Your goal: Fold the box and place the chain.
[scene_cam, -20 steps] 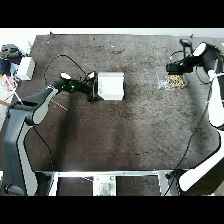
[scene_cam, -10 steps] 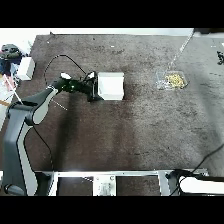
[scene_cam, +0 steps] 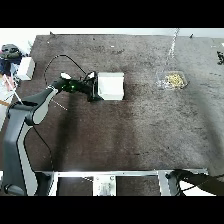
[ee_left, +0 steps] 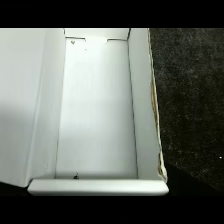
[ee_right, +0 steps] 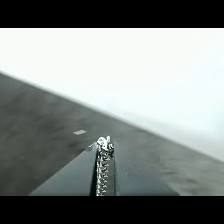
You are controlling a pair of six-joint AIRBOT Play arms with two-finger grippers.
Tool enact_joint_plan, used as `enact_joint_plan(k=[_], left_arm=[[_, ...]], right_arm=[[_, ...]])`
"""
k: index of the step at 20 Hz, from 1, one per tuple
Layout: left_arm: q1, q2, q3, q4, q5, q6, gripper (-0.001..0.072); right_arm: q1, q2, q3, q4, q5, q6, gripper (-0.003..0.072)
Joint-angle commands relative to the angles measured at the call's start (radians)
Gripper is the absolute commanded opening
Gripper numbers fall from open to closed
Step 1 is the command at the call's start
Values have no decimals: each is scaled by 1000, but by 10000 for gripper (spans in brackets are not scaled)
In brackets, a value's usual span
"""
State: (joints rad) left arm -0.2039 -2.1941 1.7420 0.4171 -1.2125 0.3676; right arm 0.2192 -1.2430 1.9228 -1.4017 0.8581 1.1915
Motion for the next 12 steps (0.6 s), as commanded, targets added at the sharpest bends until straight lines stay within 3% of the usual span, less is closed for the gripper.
enact_joint_plan(k=[1, 4, 8, 12], left_arm=[[0, 0, 1, 0, 0, 0, 408], [0, 0, 1, 0, 0, 0, 408], [0, 0, 1, 0, 0, 0, 408], [0, 0, 1, 0, 0, 0, 408]], right_arm=[[133, -17, -69, 15, 17, -15, 9], [200, -56, -172, 37, 1, -14, 9], [238, -130, -303, 95, -116, -14, 9], [245, -237, -376, 150, -140, -14, 9]])
